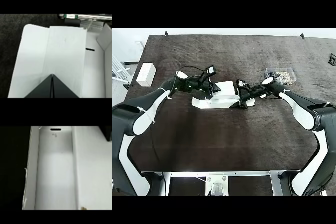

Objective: Fold the box and place the chain.

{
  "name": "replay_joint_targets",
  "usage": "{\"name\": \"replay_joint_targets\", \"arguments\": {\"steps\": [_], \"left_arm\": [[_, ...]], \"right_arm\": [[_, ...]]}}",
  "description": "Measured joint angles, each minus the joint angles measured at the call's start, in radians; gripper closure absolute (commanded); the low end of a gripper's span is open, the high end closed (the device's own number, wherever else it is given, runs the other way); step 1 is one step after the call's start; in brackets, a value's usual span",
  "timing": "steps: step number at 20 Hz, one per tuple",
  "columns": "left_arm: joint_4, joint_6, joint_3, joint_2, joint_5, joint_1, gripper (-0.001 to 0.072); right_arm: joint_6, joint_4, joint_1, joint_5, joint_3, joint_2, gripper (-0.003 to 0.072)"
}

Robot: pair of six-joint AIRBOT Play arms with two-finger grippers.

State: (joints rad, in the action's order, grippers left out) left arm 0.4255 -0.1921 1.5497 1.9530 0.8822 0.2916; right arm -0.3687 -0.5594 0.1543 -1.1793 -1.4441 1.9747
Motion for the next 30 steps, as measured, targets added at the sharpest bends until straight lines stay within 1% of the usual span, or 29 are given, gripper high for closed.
{"name": "replay_joint_targets", "arguments": {"steps": [5,6,7,8,10,11,12,13,17,18,20,21,22,24,30], "left_arm": [[0.028,0.004,0.001,-0.002,-0.013,0.005,0.0686],[0.029,0.004,0.002,-0.005,-0.011,0.002,0.0674],[0.03,-0.002,0.005,-0.009,-0.003,-0.003,0.0432],[0.029,-0.013,0.009,-0.013,0.007,-0.011,0.0349],[-0.002,-0.046,0.024,-0.021,0.087,-0.04,0.0344],[-0.027,-0.06,0.032,-0.021,0.125,-0.053,0.0313],[-0.054,-0.076,0.038,-0.023,0.174,-0.071,0.018],[-0.079,-0.092,0.043,-0.026,0.222,-0.091,0.0169],[-0.156,-0.158,0.052,-0.028,0.44,-0.155,0.0169],[-0.161,-0.167,0.053,-0.028,0.484,-0.169,0.0168],[-0.136,-0.179,0.054,-0.028,0.537,-0.191,0.0167],[-0.116,-0.18,0.054,-0.028,0.552,-0.193,0.0145],[-0.086,-0.18,0.054,-0.028,0.556,-0.198,0.0004],[-0.019,-0.162,0.053,-0.028,0.528,-0.208,0.0],[0.118,-0.109,0.053,-0.027,0.469,-0.212,-0.0001]], "right_arm": [[-0.002,0.0,0.0,0.0,0.0,0.0,0.0133],[-0.005,0.0,0.0,0.001,0.0,0.0,0.0133],[-0.007,0.001,0.0,0.001,0.0,0.0,0.0133],[-0.008,-0.001,0.001,-0.002,0.0,0.0,0.0133],[-0.008,-0.002,0.003,-0.003,0.0,0.0,0.0133],[-0.008,0.0,0.003,-0.001,0.0,0.0,0.0133],[-0.007,0.0,0.002,-0.001,0.0,0.0,0.0133],[-0.006,0.0,0.002,-0.001,0.0,0.0,0.0134],[-0.004,0.0,0.001,0.0,0.0,0.0,0.0133],[-0.004,0.0,0.001,0.0,0.0,0.0,0.0133],[-0.003,0.0,0.001,0.0,0.0,0.0,0.0133],[-0.003,0.0,0.001,0.0,0.0,0.0,0.0133],[-0.003,0.0,0.001,0.0,0.0,0.0,0.0133],[-0.003,0.0,0.001,0.0,0.0,0.0,0.0133],[-0.003,0.0,0.001,0.0,0.0,0.0,0.0133]]}}
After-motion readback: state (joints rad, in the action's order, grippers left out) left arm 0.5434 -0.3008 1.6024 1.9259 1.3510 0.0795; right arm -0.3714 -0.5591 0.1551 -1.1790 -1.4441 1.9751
